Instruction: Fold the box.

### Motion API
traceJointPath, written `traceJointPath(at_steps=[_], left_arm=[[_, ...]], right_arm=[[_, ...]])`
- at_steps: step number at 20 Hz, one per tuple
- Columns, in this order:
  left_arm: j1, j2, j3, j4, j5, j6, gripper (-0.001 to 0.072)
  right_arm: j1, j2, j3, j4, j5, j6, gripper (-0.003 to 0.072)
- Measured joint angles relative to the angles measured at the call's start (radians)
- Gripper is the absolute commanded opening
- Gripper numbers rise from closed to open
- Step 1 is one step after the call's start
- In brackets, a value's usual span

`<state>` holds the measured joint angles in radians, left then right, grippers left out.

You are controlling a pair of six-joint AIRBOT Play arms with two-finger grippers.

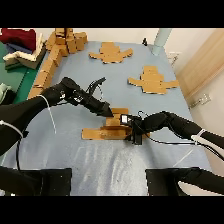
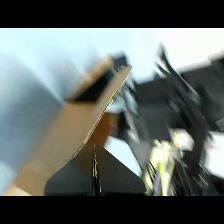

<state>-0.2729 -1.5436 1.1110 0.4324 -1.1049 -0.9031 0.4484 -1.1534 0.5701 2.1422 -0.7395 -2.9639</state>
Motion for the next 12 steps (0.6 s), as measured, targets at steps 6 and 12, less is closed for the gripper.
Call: traceJointPath(at_steps=[6, 12], left_arm=[[-0.045, -0.094, 0.027, 0.153, 0.087, -0.130, 0.0012], [-0.058, -0.108, 0.035, 0.188, 0.101, -0.127, 0.0011]], right_arm=[[0.000, 0.000, 0.000, 0.000, 0.000, 0.000, 0.0505], [0.000, 0.000, 0.000, 0.000, 0.000, 0.000, 0.0505]])
